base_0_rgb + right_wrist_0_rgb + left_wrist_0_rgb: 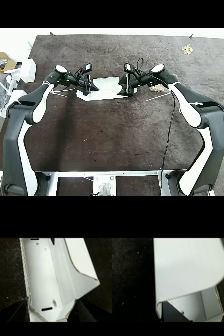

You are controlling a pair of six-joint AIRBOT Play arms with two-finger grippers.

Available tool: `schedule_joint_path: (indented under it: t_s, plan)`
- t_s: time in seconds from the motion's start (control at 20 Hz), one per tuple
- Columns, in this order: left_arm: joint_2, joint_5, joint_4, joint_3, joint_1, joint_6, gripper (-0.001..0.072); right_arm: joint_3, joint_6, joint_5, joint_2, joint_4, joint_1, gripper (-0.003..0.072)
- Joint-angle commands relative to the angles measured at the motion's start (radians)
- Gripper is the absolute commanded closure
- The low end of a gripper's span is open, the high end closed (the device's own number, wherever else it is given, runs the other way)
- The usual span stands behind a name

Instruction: Fold the box and place the chain.

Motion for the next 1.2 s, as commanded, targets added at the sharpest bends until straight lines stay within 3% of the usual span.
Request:
schedule_joint_path:
  t_s: [0.0,0.7,1.15]
  plan:
    - [-0.001,-0.001,0.0,0.0,0.0,0.0,0.0696,0.066,0.003,0.073,-0.066,0.043,-0.001,0.0015]
    - [-0.001,-0.001,0.0,0.0,0.0,0.0,0.0696,0.068,-0.008,0.105,-0.12,0.049,0.027,0.0016]
    - [-0.001,-0.001,0.0,0.0,0.0,0.0,0.0696,0.069,-0.038,0.105,-0.144,0.027,0.027,0.0068]
